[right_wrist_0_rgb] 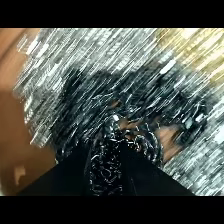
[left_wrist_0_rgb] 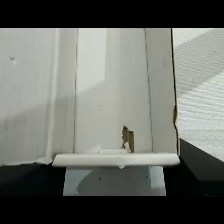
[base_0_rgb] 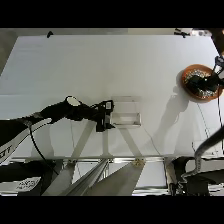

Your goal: Fold the box and place the chain.

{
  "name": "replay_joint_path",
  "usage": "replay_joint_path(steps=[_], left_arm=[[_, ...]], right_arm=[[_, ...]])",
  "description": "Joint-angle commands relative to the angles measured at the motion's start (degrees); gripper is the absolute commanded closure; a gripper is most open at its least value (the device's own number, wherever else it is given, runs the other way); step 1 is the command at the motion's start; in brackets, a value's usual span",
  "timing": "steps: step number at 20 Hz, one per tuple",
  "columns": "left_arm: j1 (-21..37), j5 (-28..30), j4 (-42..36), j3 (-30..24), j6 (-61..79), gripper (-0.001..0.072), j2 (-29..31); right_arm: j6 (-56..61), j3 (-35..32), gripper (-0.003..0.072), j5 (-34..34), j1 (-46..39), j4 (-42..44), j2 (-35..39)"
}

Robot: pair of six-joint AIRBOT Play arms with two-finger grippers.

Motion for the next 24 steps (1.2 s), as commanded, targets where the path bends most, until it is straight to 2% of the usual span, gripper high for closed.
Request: replay_joint_path(steps=[1,11,12,14,16,18,21,22,23,24], left_arm=[[0.0,0.0,-0.2,0.0,0.0,0.0316,0.1],[0.0,0.0,-0.2,0.0,0.0,0.0316,0.1],[0.0,0.0,-0.2,0.0,0.0,0.0316,0.1],[0.0,0.0,-0.2,0.0,0.0,0.0316,0.1],[0.0,0.0,-0.2,0.0,0.0,0.0316,0.1],[0.0,0.0,-0.2,0.0,0.0,0.0316,0.1],[0.0,0.0,-0.2,0.0,0.0,0.0316,0.1],[0.0,0.0,-0.2,0.0,0.0,0.0316,0.1],[0.0,0.0,-0.2,0.0,0.0,0.0316,0.1],[0.0,0.0,-0.2,0.0,0.0,0.0316,0.1]], right_arm=[[-2.2,0.2,0.0506,4.7,0.2,-1.0,3.2],[-3.7,0.2,0.0506,6.8,0.3,-0.7,2.9],[-3.7,0.2,0.0487,6.7,0.3,-0.7,2.3],[-3.3,0.2,0.0308,5.7,0.3,-0.7,1.6],[-3.2,0.2,0.0311,4.4,0.3,-0.7,1.5],[-3.3,0.2,0.0357,3.7,0.3,0.6,1.5],[-3.7,0.2,0.0535,3.3,0.8,1.2,1.5],[-3.7,0.2,0.0540,3.3,1.2,1.1,1.5],[-3.7,0.2,0.0625,3.3,1.6,1.1,1.5],[-3.7,0.2,0.0672,3.2,2.0,1.2,1.5]])
